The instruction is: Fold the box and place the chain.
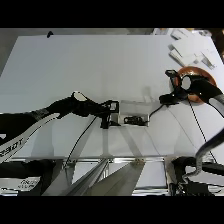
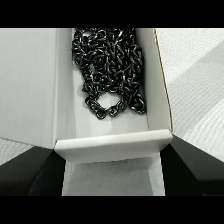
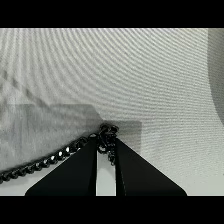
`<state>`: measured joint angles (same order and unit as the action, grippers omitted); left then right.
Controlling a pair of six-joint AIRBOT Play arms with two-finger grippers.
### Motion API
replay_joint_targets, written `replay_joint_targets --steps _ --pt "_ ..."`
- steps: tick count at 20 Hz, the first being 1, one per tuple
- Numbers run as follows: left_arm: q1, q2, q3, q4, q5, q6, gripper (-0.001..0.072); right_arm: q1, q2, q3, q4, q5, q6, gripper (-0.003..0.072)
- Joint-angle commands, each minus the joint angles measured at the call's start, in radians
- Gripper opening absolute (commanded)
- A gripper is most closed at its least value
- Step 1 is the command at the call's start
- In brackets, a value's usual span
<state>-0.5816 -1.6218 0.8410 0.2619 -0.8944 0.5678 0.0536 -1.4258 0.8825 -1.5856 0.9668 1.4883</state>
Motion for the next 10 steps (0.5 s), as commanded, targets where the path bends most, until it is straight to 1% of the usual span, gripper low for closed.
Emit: replay_joint_targets --steps 1,5,8,10 --pt "0.000 0.000 0.001 0.000 0.000 0.000 0.0085 0.000 0.034 -0.004 -0.004 0.016 0.003 0.0017" --pt "0.000 0.000 0.001 0.000 0.000 0.000 0.0085 0.000 0.220 -0.004 -0.003 0.050 -0.005 0.0017" --pt "0.000 0.000 0.001 0.000 0.000 0.000 0.0085 0.014 0.384 -0.004 0.008 0.127 -0.024 0.0017" --pt "0.000 0.000 0.001 0.000 0.000 0.000 0.0085 0.035 0.491 -0.005 0.052 0.189 -0.033 0.0017"
